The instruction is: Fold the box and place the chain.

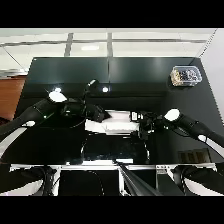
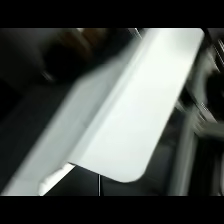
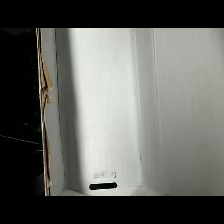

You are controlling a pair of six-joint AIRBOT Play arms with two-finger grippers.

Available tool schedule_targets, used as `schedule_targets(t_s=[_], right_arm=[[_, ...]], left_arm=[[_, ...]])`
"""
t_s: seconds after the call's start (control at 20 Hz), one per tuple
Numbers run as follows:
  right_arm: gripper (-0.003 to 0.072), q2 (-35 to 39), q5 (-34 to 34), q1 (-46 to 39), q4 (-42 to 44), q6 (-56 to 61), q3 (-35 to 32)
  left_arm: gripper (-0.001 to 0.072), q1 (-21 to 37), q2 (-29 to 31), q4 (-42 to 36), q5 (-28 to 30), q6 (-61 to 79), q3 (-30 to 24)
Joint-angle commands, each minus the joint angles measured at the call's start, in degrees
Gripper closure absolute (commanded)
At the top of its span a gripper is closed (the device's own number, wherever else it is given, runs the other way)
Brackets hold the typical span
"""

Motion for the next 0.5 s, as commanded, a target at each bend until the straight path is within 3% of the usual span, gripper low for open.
schedule_targets(t_s=[0.0,0.3,0.45], right_arm=[[0.0506,0.0,-0.2,0.0,0.0,0.0,0.0],[0.0505,0.0,-0.2,0.0,0.0,0.0,0.0],[0.0505,0.0,-0.2,0.0,0.0,0.0,0.0]], left_arm=[[0.0682,-0.5,-1.9,-3.3,13.3,4.0,-0.3],[0.0683,-0.9,-8.8,-1.2,5.8,4.0,-0.3],[0.0684,-0.6,-7.3,0.1,5.9,4.0,0.1]])
